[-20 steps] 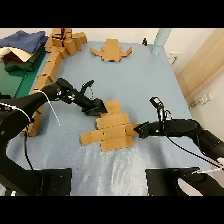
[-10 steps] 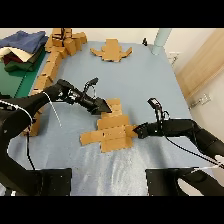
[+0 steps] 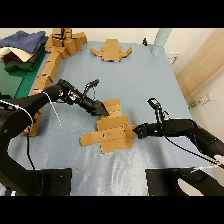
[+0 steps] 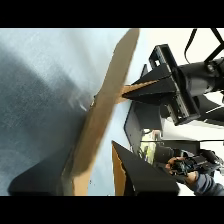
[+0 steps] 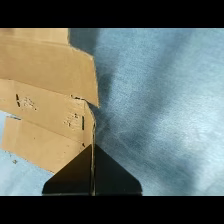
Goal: Fold the box.
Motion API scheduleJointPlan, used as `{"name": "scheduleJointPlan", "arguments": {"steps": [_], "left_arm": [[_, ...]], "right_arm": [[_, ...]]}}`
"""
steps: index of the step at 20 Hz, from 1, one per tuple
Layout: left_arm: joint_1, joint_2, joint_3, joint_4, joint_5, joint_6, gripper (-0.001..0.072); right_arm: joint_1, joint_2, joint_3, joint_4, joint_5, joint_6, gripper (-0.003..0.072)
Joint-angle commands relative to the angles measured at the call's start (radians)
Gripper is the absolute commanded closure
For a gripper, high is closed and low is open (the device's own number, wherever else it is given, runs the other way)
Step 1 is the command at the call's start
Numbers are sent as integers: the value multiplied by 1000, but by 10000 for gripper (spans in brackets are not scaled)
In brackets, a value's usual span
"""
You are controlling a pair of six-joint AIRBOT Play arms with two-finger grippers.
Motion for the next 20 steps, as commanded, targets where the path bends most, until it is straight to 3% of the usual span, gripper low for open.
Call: {"name": "scheduleJointPlan", "arguments": {"steps": [1, 2, 4, 5, 6, 10, 12, 13, 14, 20], "left_arm": [[-8, 0, 0, 34, 3, 3, 368], [-14, 0, 0, 34, 3, 13, 509], [-29, 0, 0, 34, 10, 42, 547], [-32, 0, 0, 34, 16, 55, 645], [-31, 0, 0, 33, 26, 60, 697], [-31, 0, 0, 33, 48, 73, 697], [-31, 0, 0, 33, 65, 89, 698], [-31, 0, 2, 33, 64, 113, 698], [-32, 1, 5, 33, 63, 141, 699], [-85, 87, 6, 71, 157, 293, 702]], "right_arm": [[1, 0, -1, 0, 2, 2, 683], [1, 0, -1, 0, 5, 2, 683], [1, 0, -1, 0, 8, 2, 683], [1, 0, -1, 0, 8, 2, 683], [1, 0, -1, 0, 7, 2, 683], [1, 0, -1, -5, 8, 2, 675], [0, 0, -1, -8, 12, 2, 634], [0, 0, 0, -9, 29, 2, 416], [-6, 2, 2, -11, 46, 10, 270], [-142, 2, 161, -275, 77, 345, 267]]}}
